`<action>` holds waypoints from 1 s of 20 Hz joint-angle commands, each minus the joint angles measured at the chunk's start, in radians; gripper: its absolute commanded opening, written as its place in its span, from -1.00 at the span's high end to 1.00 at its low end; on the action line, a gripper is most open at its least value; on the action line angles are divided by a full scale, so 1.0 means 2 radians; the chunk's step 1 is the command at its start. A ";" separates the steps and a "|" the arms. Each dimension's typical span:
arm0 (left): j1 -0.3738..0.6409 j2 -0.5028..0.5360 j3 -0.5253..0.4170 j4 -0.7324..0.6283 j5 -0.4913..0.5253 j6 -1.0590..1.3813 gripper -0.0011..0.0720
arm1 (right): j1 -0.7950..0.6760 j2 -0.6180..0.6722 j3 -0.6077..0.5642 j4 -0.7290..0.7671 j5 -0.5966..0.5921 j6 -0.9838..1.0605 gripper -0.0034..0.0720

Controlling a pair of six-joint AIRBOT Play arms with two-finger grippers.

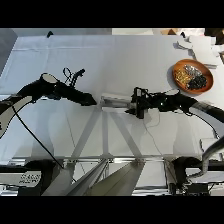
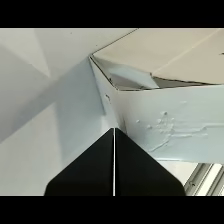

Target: Fold the box and place the chain.

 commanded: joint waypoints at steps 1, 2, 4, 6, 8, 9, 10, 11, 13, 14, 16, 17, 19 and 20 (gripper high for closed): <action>0.000 0.000 0.000 -0.012 -0.012 0.033 0.93 | 0.000 0.000 0.000 0.000 0.000 0.000 -0.26; 0.000 0.000 0.000 -0.012 -0.014 0.042 0.93 | 0.000 0.000 0.000 0.000 0.000 0.000 -0.26; 0.000 0.000 0.000 -0.011 -0.014 0.057 0.93 | 0.000 0.000 0.000 0.000 0.000 0.000 -0.26; 0.000 0.000 0.000 -0.011 0.000 0.081 0.93 | 0.000 0.000 0.001 0.000 0.000 0.000 -0.26; 0.000 0.000 0.000 -0.011 0.023 0.124 0.93 | 0.000 0.000 0.000 0.000 0.000 0.000 -0.26; 0.000 0.000 0.000 -0.012 0.045 0.126 0.93 | 0.000 0.000 0.000 0.000 0.000 0.000 -0.26; 0.000 0.000 0.000 -0.012 0.067 0.126 0.93 | 0.000 0.000 0.000 0.000 0.000 0.000 -0.26; 0.000 0.000 0.000 -0.012 0.084 0.126 0.93 | 0.000 0.000 0.000 0.000 0.000 0.000 -0.26; 0.000 0.000 0.000 -0.020 0.080 0.126 0.93 | 0.000 0.000 0.000 0.000 0.000 0.000 -0.26; -0.001 0.000 0.000 -0.022 0.066 0.127 0.93 | 0.000 0.000 0.001 0.000 0.000 0.000 -0.26; -0.001 0.000 0.000 -0.027 0.037 0.137 0.93 | 0.000 0.000 0.001 0.000 0.000 0.000 -0.26; -0.001 0.000 0.000 -0.027 0.028 0.143 0.93 | 0.000 0.000 0.000 0.000 0.000 0.000 -0.26; -0.001 0.000 0.000 -0.027 0.020 0.153 0.94 | 0.000 0.000 0.001 0.000 0.000 0.000 -0.26; -0.002 0.000 0.000 -0.027 0.017 0.154 0.94 | 0.000 0.000 0.000 0.000 0.000 0.000 -0.26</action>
